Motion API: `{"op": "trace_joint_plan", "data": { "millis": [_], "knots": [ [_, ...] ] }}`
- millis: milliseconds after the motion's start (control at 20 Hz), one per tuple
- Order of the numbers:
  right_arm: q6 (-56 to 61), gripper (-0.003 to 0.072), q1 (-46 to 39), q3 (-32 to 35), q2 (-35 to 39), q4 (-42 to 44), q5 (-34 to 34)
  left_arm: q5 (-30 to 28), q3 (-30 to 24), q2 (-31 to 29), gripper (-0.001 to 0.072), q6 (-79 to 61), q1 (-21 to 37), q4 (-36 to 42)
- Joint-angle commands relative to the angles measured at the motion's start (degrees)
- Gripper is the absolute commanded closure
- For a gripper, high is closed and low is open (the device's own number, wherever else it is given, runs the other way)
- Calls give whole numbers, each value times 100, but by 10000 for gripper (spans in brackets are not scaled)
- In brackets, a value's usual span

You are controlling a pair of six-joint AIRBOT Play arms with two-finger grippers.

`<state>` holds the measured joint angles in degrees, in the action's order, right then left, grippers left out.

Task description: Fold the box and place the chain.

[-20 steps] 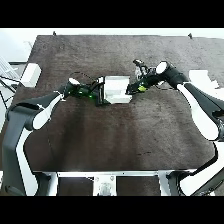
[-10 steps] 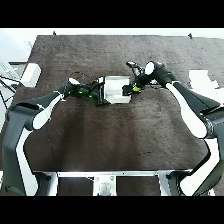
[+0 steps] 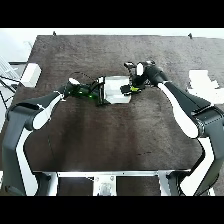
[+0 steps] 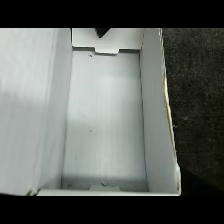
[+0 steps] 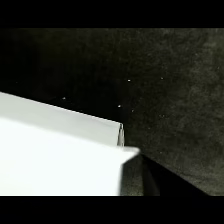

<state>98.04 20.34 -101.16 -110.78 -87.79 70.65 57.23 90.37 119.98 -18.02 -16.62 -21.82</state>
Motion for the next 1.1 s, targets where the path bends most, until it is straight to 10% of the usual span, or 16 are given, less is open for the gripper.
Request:
{"op": "trace_joint_plan", "data": {
  "millis": [0, 350, 550, 650, 700, 800, 1050],
  "knots": [
    [415, 287, 153, -146, -144, -442, 267, 2, 2, 4, 360, 0, 0, -2],
    [964, 419, 240, -192, -168, -605, 306, 0, 2, 4, 360, 0, 0, -2],
    [960, 678, 378, -195, -201, -573, 229, 2, 2, 4, 360, 0, 0, -2],
    [953, 678, 452, -195, -199, -581, 92, 2, 2, 2, 360, 0, 0, -2],
    [953, 642, 481, -195, -199, -575, 50, 2, 2, 4, 360, 0, 0, -2],
    [951, 168, 481, -199, -181, -575, 55, 2, 2, 2, 360, 0, 0, -2],
    [859, 147, 328, -201, 179, -588, 188, 2, 2, 4, 360, 0, 0, -2]
  ]
}}
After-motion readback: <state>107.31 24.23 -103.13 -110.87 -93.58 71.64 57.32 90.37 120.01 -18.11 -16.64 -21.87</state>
